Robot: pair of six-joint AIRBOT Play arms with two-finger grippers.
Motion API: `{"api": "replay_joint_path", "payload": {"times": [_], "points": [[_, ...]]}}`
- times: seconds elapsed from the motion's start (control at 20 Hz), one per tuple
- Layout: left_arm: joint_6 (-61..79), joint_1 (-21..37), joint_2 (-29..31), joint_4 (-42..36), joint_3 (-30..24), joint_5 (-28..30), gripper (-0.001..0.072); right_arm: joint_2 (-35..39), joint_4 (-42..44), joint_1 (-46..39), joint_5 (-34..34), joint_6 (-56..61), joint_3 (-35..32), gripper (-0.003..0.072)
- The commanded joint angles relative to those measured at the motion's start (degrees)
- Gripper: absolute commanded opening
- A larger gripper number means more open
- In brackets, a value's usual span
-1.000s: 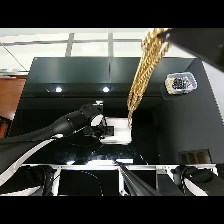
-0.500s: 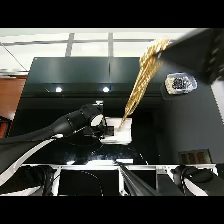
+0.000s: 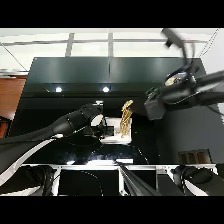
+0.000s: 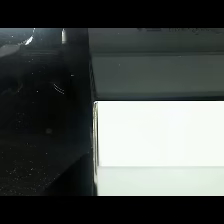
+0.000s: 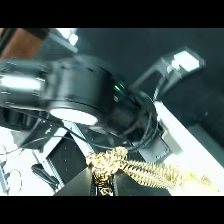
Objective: Fold the box and place the chain.
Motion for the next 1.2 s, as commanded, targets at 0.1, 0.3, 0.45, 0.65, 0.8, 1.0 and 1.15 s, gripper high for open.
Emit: {"api": "replay_joint_path", "payload": {"times": [0.1, 0.3, 0.45, 0.65, 0.8, 1.0, 1.15], "points": [[0.02, 0.04, 0.02, 0.0, 0.02, 0.02, 0.0026, -0.57, -0.04, 0.66, -4.31, 0.02, -10.73, 0.0005], [0.02, 0.04, 0.02, 0.0, 0.02, 0.02, 0.0026, -1.25, -0.11, 1.31, -6.91, 0.42, -16.5, 0.0006], [0.02, 0.07, 0.02, 0.0, 0.02, 0.07, 0.0027, -2.86, -1.49, 4.07, -9.77, 0.44, -19.78, 0.0006], [0.0, 0.17, 0.02, -0.02, 0.02, 0.07, 0.0027, -3.67, -10.71, 6.51, -14.53, 3.02, -20.92, 0.0006], [0.0, 0.17, 0.0, 0.0, 0.02, 0.24, 0.0027, -3.67, -9.88, 8.28, -14.23, 3.04, -20.92, 0.0025], [0.02, 0.15, -0.11, 0.0, 0.02, 1.38, 0.0027, -3.43, -12.44, 7.91, -11.8, 3.37, -19.82, 0.0505], [1.36, 0.17, -0.11, 0.07, 0.02, 1.05, 0.0027, 0.28, -17.51, 1.36, -6.12, 4.0, -17.22, 0.0504]]}}
